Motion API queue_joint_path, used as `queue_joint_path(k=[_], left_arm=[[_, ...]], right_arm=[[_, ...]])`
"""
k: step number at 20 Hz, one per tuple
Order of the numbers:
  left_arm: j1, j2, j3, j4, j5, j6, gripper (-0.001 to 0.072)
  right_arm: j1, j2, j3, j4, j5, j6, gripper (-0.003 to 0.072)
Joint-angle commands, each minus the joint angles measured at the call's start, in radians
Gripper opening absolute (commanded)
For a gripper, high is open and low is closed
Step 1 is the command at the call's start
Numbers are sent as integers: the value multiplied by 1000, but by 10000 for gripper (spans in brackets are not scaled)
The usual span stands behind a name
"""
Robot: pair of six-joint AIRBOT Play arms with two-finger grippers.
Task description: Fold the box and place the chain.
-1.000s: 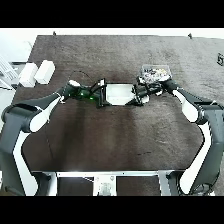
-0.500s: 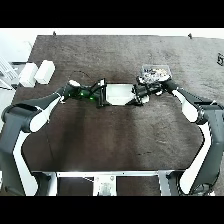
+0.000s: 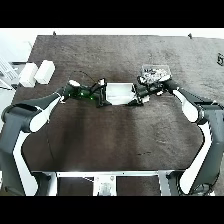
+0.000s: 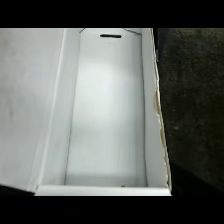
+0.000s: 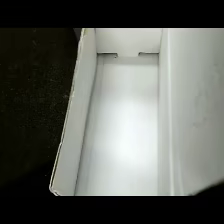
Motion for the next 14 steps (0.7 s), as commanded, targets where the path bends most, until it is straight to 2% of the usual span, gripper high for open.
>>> queue_joint_path(k=[1, 8, 14], left_arm=[[0, -1, 0, 3, 21, 0, 471], [0, -1, 0, 3, 21, 0, 471], [0, -1, 0, 3, 21, 0, 471]], right_arm=[[-3, 13, 8, 17, 49, 16, 666], [-53, 54, 8, -59, 71, 92, 667], [-133, 97, 8, -69, 84, 119, 666]])
